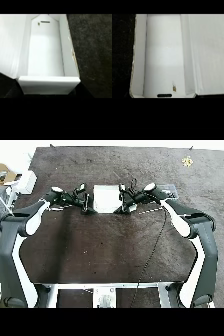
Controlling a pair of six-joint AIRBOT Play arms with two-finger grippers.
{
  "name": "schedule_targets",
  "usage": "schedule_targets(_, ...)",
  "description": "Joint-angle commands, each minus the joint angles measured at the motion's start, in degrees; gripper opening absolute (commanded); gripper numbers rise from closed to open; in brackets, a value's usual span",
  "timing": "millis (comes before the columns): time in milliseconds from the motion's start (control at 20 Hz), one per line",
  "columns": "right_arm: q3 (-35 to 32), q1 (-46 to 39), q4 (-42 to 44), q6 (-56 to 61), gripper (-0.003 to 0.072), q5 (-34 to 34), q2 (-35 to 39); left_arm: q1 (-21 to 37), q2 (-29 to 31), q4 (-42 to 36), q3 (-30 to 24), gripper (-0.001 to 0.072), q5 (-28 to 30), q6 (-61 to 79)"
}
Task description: Fold the box and place the chain.
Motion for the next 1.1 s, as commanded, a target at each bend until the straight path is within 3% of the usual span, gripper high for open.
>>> schedule_targets(0,0.02,0.02,0.0,0.04,0.0446,0.0,0.02,-0.74,-0.46,-1.4,0.07,0.0687,2.58,0.15)
schedule_targets(1050,0.02,0.02,0.0,0.04,0.0446,0.0,0.02,-2.14,-0.48,-0.81,0.07,0.0686,3.89,0.09)
